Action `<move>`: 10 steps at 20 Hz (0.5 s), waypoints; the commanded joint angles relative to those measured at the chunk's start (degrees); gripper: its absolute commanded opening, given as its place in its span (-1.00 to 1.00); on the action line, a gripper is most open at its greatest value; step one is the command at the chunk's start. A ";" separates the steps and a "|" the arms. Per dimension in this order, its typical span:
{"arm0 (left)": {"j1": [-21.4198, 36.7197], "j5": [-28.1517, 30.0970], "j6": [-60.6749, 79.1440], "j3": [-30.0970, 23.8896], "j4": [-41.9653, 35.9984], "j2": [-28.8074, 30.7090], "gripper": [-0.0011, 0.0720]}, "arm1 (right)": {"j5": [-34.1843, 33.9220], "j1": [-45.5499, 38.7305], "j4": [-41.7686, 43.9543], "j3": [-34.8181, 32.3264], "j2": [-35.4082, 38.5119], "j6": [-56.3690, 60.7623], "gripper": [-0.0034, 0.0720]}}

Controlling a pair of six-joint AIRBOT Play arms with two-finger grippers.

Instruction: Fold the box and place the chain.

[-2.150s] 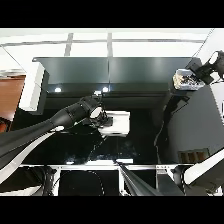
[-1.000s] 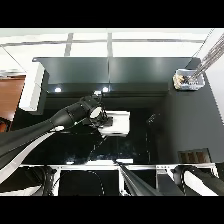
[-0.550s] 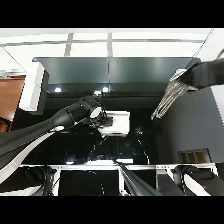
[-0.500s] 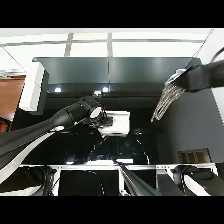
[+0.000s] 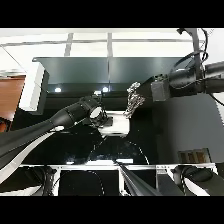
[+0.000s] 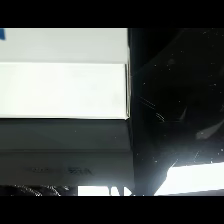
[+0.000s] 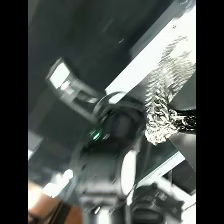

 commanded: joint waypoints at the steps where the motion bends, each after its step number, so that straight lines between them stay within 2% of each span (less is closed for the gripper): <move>1: 0.02 -0.02 0.02 0.00 0.02 -0.02 -0.90 | -4.13 2.60 1.92 -0.33 -0.37 -0.13 -0.89; 10: 0.02 -0.02 0.02 0.00 0.02 -0.02 -0.90 | -3.87 4.04 2.27 -0.59 -3.39 -0.11 -0.89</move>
